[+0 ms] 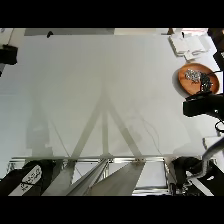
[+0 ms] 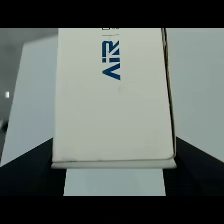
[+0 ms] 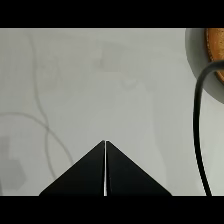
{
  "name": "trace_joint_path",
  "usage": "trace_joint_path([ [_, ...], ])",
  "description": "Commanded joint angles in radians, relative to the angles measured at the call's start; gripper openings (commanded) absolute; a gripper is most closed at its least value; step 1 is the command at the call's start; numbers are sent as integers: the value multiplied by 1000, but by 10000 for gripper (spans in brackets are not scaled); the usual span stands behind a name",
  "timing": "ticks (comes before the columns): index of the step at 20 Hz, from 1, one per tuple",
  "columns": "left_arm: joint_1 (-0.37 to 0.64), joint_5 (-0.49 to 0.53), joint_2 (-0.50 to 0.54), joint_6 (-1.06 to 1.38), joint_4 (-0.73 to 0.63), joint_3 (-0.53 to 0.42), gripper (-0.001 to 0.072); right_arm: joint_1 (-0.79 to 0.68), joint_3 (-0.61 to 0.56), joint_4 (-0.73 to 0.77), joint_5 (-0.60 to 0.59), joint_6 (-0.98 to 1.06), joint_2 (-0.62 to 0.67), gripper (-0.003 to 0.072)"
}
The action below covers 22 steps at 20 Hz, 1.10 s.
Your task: Fold the box and place the chain.
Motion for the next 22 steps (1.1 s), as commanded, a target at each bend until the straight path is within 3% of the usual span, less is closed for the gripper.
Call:
trace_joint_path([
  [1,90,-8,-125,-62,11,0,12,0,0,3,0,1,1,12],
  [7,71,73,-481,-58,-38,0,13,0,0,24,-22,1,1,12],
  [11,59,73,-618,-58,-58,0,37,0,0,33,-80,2,1,12],
  [12,60,72,-629,-58,-58,0,139,0,0,38,-85,1,1,12],
  [14,61,66,-628,-58,-57,1,413,0,0,39,-84,1,1,12],
  [15,61,52,-622,-58,-57,1,476,0,0,39,-85,1,1,12],
  [17,60,5,-589,-58,-57,1,535,0,1,40,-84,1,1,12],
  [19,61,-45,-532,-58,-39,1,697,0,0,40,-84,1,1,12],
  [22,61,-111,-420,-59,-3,1,696,0,0,55,-84,1,0,12],
])
